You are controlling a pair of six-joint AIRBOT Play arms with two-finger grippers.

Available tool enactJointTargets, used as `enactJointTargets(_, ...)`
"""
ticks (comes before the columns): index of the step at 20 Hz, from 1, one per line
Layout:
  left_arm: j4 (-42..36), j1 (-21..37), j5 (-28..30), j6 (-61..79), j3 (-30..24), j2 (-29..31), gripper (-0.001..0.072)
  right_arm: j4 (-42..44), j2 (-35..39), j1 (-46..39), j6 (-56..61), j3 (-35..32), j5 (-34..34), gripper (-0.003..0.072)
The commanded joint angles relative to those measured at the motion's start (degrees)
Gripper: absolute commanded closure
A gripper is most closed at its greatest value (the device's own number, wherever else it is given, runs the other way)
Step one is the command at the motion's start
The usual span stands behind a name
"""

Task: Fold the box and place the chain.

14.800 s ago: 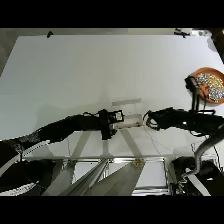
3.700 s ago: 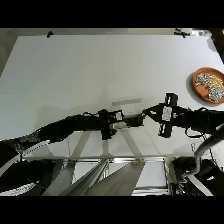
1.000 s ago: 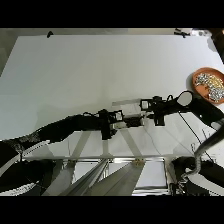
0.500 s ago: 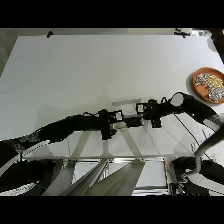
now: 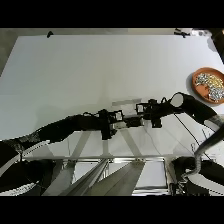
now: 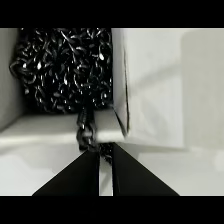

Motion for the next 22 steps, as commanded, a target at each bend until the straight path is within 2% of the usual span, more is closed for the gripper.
enactJointTargets(1, 0.0, 0.0, 0.0, 0.0, 0.0, 0.0, 0.0452, -2.7, 2.2, 0.0, 3.8, 0.0, 0.5, 0.0673)
enactJointTargets(7, 0.0, 0.0, 0.0, 0.0, 0.0, 0.0, 0.0452, -4.3, 8.2, 0.0, 8.2, 0.0, 3.1, 0.0673)
enactJointTargets(14, 0.0, 0.0, 0.0, 0.0, 0.0, 0.0, 0.0452, -3.6, 19.5, 0.0, 14.4, 0.0, 6.7, 0.0673)
enactJointTargets(16, 0.0, 0.0, 0.0, 0.0, 0.0, 0.0, 0.0452, -0.5, 21.9, 0.0, 15.7, 0.0, 8.9, 0.0674)
enactJointTargets(19, 0.0, 0.0, 0.0, 0.0, 0.0, 0.0, 0.0452, 11.3, 22.8, 0.0, 15.6, 0.0, 12.5, 0.0673)
enactJointTargets(22, 0.0, 0.0, 0.0, 0.0, 0.0, 0.0, 0.0452, 19.2, 22.4, 0.0, 15.6, 0.0, 12.6, 0.0673)
